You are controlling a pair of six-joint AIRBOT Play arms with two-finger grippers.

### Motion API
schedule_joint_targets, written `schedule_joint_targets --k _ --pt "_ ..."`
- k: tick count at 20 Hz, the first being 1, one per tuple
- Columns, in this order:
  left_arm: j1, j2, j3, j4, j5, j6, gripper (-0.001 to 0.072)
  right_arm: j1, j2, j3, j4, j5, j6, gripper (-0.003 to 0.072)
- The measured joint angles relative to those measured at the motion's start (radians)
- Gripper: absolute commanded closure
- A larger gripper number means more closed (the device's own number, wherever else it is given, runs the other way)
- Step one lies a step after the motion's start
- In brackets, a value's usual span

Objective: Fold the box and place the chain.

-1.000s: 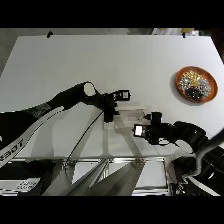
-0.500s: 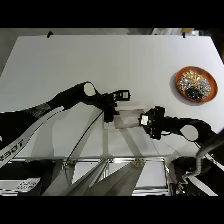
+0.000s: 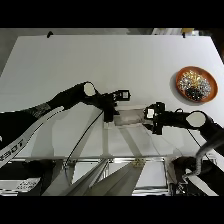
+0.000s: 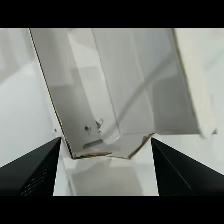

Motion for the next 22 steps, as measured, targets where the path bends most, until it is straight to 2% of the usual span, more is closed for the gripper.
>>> schedule_joint_targets --k 5,19,20,21,22 --pt "0.0 0.0 0.0 0.0 0.0 0.0 0.0698 -0.031 -0.019 0.024 0.013 0.019 -0.02 0.0065" --pt "0.0 0.0 0.0 0.0 -0.001 0.0 0.0698 -0.114 -0.198 0.034 0.114 0.079 -0.2 0.0065" --pt "0.0 0.0 0.0 0.0 0.0 0.0 0.0698 -0.116 -0.212 0.038 0.121 0.084 -0.209 0.0058" --pt "0.0 0.0 0.0 0.0 0.0 0.0 0.0698 -0.118 -0.225 0.043 0.126 0.091 -0.218 -0.0003" --pt "0.0 0.0 0.0 0.0 0.0 0.0 0.0698 -0.12 -0.239 0.049 0.13 0.098 -0.225 -0.0005"
